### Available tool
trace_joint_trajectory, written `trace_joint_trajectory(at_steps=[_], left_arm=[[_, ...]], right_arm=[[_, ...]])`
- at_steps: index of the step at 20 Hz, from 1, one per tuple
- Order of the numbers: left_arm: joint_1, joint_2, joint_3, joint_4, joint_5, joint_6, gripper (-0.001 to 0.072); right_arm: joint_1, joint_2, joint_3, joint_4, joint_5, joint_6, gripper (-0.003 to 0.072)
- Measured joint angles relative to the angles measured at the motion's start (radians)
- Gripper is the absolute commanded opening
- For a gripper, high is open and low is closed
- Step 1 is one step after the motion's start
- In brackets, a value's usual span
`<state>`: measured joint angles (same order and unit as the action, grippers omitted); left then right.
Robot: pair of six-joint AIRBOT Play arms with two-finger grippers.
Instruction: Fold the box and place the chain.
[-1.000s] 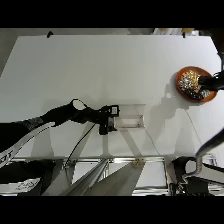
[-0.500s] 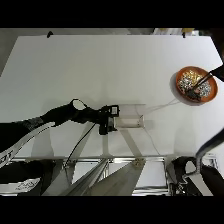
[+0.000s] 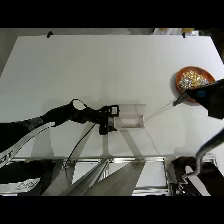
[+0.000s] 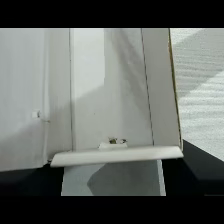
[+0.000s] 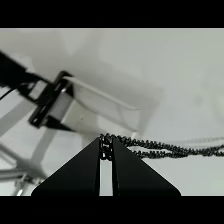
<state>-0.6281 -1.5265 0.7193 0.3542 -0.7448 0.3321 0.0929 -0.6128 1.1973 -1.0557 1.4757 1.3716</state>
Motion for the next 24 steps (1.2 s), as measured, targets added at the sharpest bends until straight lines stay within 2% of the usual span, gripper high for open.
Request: trace_joint_trajectory(at_steps=[3, 6, 11, 18, 24], left_arm=[[0.000, 0.000, 0.000, 0.000, 0.000, 0.000, 0.0253], [0.000, 0.000, 0.000, 0.000, 0.000, 0.000, 0.0253], [0.000, 0.000, 0.000, 0.000, 0.000, 0.000, 0.0253], [0.000, 0.000, 0.000, 0.000, 0.000, 0.000, 0.0253], [0.000, 0.000, 0.000, 0.000, 0.000, 0.000, 0.0253]], right_arm=[[0.121, 0.007, -0.055, 0.006, -0.054, 0.012, 0.0017], [0.240, -0.002, -0.158, 0.010, -0.145, 0.010, 0.0018], [0.402, -0.077, -0.308, 0.009, -0.315, -0.023, 0.0018], [0.468, -0.282, -0.379, -0.061, -0.459, -0.045, 0.0018], [0.474, -0.438, -0.401, -0.089, -0.509, -0.049, 0.0021]])
